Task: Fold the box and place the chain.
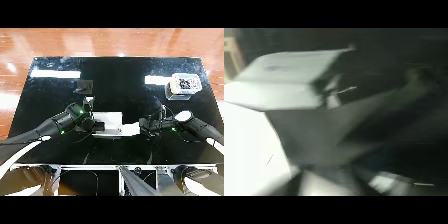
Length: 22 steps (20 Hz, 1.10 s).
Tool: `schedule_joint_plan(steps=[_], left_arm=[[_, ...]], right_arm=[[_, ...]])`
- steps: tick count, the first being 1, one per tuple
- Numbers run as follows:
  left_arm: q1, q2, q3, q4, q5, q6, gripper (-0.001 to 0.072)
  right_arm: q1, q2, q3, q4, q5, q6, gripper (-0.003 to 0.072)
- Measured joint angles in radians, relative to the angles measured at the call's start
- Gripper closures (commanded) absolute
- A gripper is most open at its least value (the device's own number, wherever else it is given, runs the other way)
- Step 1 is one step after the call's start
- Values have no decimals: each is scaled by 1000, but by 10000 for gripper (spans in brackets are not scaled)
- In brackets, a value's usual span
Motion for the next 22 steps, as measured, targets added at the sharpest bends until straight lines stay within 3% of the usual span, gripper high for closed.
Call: schedule_joint_plan(steps=[13, 22], left_arm=[[0, 0, 0, -8, -1, 0, 689], [0, 0, 0, -9, -2, -1, 689]], right_arm=[[82, -2, 120, 42, 137, -79, 98], [248, -5, 175, 19, -14, 49, 99]])
